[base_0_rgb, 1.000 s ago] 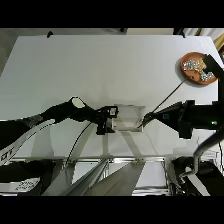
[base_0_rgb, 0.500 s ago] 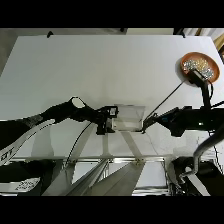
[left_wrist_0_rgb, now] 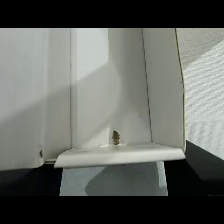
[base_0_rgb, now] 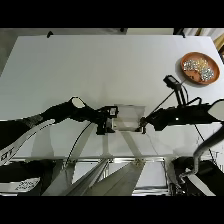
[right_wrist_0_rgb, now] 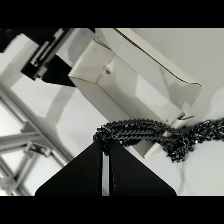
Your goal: Fold the box and place the chain.
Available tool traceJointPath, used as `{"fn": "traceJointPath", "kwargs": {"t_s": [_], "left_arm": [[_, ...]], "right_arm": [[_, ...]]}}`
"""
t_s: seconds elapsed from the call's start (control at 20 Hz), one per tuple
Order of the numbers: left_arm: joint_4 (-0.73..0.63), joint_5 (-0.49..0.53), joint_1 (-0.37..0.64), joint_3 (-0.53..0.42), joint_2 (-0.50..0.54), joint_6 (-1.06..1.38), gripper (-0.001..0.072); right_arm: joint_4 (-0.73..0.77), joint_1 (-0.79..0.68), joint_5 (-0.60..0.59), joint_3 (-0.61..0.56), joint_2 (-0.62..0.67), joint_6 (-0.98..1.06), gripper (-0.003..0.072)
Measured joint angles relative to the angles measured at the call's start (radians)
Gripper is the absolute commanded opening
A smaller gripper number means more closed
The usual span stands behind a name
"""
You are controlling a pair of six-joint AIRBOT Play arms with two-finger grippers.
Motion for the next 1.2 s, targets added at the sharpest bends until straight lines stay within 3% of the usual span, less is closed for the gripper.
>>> {"fn": "traceJointPath", "kwargs": {"t_s": [0.35,0.45,0.55,0.9,1.2], "left_arm": [[0.0,0.0,0.0,0.0,0.0,0.0,0.0253],[0.0,0.0,0.0,0.0,0.0,0.0,0.0253],[0.0,0.0,0.0,0.0,0.0,0.0,0.0253],[0.0,0.0,0.0,0.0,0.0,0.0,0.0253],[0.0,0.0,0.0,0.0,0.0,0.0,0.0253]], "right_arm": [[-0.071,0.069,-0.079,-0.032,-0.138,0.014,0.0022],[-0.089,0.074,-0.089,-0.045,-0.151,0.015,0.0107],[-0.097,0.077,-0.099,-0.053,-0.159,0.016,0.0127],[-0.122,0.079,-0.111,-0.059,-0.143,0.016,0.0131],[-0.365,0.079,-0.06,-0.06,-0.051,0.043,0.0119]]}}
